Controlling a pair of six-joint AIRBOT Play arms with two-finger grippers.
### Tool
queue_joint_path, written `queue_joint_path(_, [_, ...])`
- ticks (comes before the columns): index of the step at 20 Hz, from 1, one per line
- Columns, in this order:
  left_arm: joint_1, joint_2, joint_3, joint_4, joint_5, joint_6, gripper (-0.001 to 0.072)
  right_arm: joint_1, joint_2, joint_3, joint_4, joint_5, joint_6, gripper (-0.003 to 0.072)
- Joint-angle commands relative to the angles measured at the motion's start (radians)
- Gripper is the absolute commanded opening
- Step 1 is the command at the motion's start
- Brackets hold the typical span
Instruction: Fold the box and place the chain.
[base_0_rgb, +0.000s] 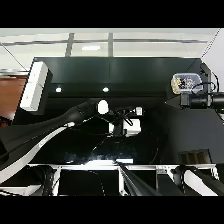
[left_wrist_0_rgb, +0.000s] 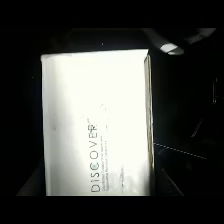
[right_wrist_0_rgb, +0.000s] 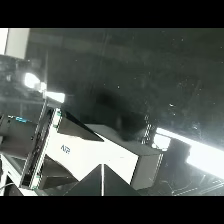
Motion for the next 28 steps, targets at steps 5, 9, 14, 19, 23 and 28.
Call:
queue_joint_path(5, [-0.003, 0.020, 0.001, 0.082, -0.047, -0.084, 0.0296, 0.001, 0.001, -0.001, 0.000, 0.000, 0.000, 0.0013])
queue_joint_path(9, [0.037, 0.116, 0.001, 0.339, -0.108, -0.372, 0.0234, 0.001, 0.001, -0.001, 0.000, 0.003, 0.000, 0.0013])
queue_joint_path(14, [0.286, 0.226, -0.001, 0.507, -0.403, -0.753, 0.0235, 0.001, 0.001, -0.001, 0.000, 0.003, 0.000, 0.0013])
queue_joint_path(19, [0.630, 0.369, -0.133, 0.537, -0.491, -0.972, 0.0235, 0.001, 0.001, -0.001, 0.000, 0.003, 0.000, 0.0013])
queue_joint_path(23, [0.919, 0.489, -0.314, 0.564, -0.485, -0.979, 0.0236, 0.001, 0.001, -0.001, 0.000, 0.000, 0.000, 0.0013])
queue_joint_path(28, [1.166, 0.540, -0.372, 0.594, -0.400, -0.954, 0.0236, 0.001, 0.001, -0.001, 0.000, -0.001, 0.000, 0.0013])
